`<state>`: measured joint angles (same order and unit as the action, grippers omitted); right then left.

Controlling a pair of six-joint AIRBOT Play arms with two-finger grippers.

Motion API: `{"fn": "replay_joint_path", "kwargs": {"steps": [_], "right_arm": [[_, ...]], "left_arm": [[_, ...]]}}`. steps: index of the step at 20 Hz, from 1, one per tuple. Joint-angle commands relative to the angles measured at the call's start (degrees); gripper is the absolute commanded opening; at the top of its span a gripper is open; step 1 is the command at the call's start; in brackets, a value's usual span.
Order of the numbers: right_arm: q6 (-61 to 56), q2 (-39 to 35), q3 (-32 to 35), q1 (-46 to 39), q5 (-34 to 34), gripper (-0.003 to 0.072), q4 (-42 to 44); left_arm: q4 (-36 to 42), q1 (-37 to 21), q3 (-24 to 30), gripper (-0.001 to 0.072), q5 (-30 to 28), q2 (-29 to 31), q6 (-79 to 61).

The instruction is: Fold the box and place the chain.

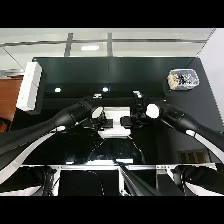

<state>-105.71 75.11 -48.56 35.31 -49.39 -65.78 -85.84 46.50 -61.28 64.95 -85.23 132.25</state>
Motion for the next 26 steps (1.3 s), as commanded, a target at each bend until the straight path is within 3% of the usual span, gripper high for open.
{"fn": "replay_joint_path", "kwargs": {"steps": [1,12,13,14,20,21,26], "right_arm": [[-7.89,1.46,-1.90,2.10,-2.64,0.0339,-6.36],[-22.45,6.71,-8.09,7.61,-9.53,0.0337,-18.29],[-22.47,6.71,-8.11,7.61,-9.68,0.0223,-18.27],[-22.49,6.71,-8.11,7.61,-9.79,0.0177,-18.27],[-23.47,6.73,-8.11,7.61,-10.16,0.0126,-17.42],[-23.47,6.78,-8.11,7.61,-10.21,0.0018,-17.38],[-23.30,6.88,-8.11,7.61,-10.67,0.0016,-17.33]], "left_arm": [[0.00,-0.07,-0.02,0.0028,0.04,-0.02,0.00],[-0.02,-0.07,-0.02,0.0028,-0.04,-0.02,0.00],[-0.02,-0.07,-0.02,0.0028,-0.04,-0.02,0.00],[-0.02,-0.07,-0.02,0.0028,-0.04,-0.02,0.00],[-0.02,-0.07,-0.02,0.0028,-0.04,-0.02,0.00],[-0.02,-0.07,-0.02,0.0028,-0.04,-0.02,0.00],[-0.02,-0.07,-0.02,0.0028,-0.04,-0.02,0.00]]}}
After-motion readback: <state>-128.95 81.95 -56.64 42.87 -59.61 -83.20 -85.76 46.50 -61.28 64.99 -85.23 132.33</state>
